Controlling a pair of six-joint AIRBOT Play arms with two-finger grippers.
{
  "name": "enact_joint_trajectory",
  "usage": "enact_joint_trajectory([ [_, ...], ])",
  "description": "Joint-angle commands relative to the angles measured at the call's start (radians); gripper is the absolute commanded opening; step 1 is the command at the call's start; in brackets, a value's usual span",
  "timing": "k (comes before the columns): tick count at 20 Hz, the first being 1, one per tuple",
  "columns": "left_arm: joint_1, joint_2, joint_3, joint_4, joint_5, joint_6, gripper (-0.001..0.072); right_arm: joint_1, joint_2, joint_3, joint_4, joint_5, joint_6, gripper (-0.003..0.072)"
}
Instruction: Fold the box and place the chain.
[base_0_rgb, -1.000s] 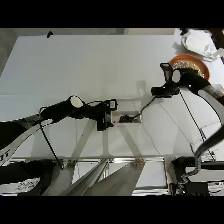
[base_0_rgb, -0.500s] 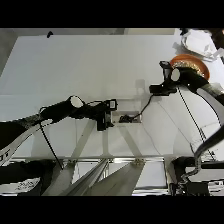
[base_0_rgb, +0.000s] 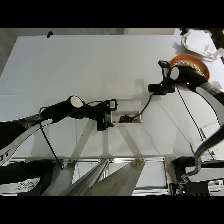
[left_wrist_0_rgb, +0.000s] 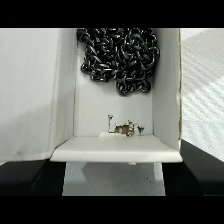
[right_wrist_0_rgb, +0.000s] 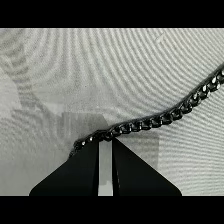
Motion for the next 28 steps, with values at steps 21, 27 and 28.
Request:
enact_joint_trajectory([
  [21, -0.001, 0.001, 0.000, 0.000, 0.000, 0.000, 0.0333, 0.077, 0.102, 0.009, 0.125, 0.216, -0.192, 0.0230],
  [27, 0.000, 0.001, 0.000, 0.000, 0.000, 0.000, 0.0333, 0.116, 0.027, 0.021, -0.079, 0.125, -0.061, 0.0230],
  [28, -0.001, 0.001, 0.000, 0.000, 0.000, 0.000, 0.0333, 0.116, 0.027, 0.025, -0.087, 0.122, -0.061, 0.0230],
])
